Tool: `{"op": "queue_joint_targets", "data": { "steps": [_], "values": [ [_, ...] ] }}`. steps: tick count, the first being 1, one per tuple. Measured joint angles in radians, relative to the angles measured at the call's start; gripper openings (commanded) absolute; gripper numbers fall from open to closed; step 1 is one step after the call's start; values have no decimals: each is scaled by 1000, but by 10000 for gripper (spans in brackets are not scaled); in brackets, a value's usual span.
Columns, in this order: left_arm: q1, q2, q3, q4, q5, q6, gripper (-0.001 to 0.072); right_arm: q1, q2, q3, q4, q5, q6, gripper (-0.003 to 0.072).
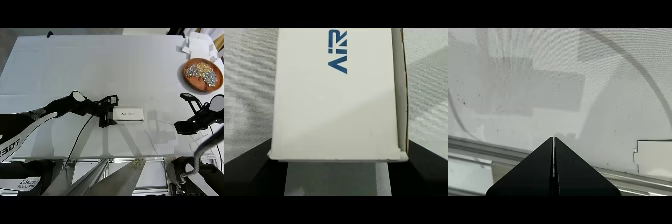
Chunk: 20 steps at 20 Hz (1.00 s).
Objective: Fold the box and place the chain.
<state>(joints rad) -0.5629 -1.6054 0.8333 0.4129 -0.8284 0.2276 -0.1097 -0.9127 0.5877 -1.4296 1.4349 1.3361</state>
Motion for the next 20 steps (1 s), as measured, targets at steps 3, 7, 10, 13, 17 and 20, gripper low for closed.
{"op": "queue_joint_targets", "data": {
  "steps": [3,7,10,13,17,20],
  "values": [
    [0,5,0,-6,-3,-3,7,0,0,-1,-1,3,2,8],
    [22,82,0,-9,-9,-72,6,0,0,-1,-2,5,2,8],
    [80,192,0,25,-9,-190,6,0,0,-1,-2,6,2,8],
    [183,325,0,140,-7,-357,6,0,0,-2,-2,6,2,8],
    [375,470,0,298,19,-617,6,0,0,-1,-2,5,2,8],
    [532,519,0,365,16,-801,6,0,0,-1,-2,6,2,8]
  ]
}}
